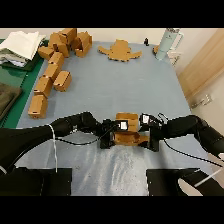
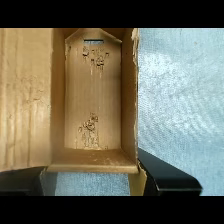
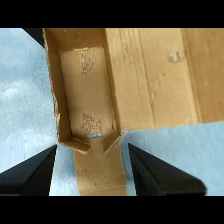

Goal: Fold the box.

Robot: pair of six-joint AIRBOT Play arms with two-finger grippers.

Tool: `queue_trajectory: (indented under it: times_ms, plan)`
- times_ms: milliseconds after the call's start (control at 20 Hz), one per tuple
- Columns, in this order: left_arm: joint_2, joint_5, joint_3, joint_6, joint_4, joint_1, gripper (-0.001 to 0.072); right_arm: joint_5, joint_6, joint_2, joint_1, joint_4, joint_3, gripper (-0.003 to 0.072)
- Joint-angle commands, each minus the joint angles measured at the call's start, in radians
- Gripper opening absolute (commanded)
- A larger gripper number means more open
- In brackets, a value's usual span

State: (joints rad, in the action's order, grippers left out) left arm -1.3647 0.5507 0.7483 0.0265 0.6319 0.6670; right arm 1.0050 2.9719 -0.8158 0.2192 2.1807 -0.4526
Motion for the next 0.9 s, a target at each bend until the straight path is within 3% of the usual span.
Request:
queue_trajectory:
  times_ms: [0, 250, 850]
  plan:
    - [-0.001, -0.001, 0.001, 0.0, 0.0, 0.0, 0.0513, -0.028, 0.04, -0.002, -0.001, 0.038, 0.026, 0.072]
    - [-0.001, -0.001, 0.001, 0.0, 0.0, 0.0, 0.0512, 0.07, 0.037, -0.002, -0.001, 0.038, 0.026, 0.072]
    - [-0.001, -0.001, 0.001, 0.001, 0.0, 0.0, 0.0512, -0.03, 0.005, -0.003, -0.001, 0.011, 0.026, 0.072]
